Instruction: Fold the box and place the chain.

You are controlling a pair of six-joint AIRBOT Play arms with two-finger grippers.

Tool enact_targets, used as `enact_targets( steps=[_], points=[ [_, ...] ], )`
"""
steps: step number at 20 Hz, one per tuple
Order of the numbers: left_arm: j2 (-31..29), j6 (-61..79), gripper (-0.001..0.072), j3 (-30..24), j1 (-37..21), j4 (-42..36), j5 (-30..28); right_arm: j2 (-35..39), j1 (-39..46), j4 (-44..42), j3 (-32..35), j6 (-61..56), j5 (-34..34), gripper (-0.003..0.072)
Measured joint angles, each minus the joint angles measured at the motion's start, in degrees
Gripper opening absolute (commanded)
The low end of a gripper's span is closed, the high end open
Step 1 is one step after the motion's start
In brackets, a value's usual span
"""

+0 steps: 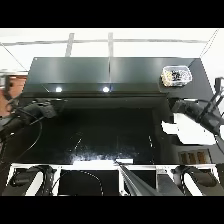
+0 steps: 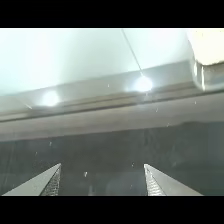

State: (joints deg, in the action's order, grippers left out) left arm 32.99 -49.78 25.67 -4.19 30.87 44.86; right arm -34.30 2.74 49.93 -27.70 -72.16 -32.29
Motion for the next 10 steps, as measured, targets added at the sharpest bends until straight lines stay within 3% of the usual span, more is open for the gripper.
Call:
enact_targets(
  steps=[2,5,7,10],
  points=[
    [3.5,-1.36,0.0702,0.61,4.63,1.88,-2.43,-5.86,1.4,8.11,-7.06,-5.25,-2.64,0.0593],
    [8.04,-9.94,0.0703,2.64,8.46,11.39,-3.32,-15.32,7.67,25.44,-20.57,-15.43,-10.32,0.0593],
    [9.68,-16.44,0.0702,3.91,9.57,19.61,-2.6,-20.39,15.13,34.42,-28.0,-19.15,-15.5,0.0593],
    [10.82,-22.51,0.0702,4.87,10.29,27.54,-1.88,-26.12,29.83,40.35,-33.99,-21.81,-22.73,0.0592]
  ],
)
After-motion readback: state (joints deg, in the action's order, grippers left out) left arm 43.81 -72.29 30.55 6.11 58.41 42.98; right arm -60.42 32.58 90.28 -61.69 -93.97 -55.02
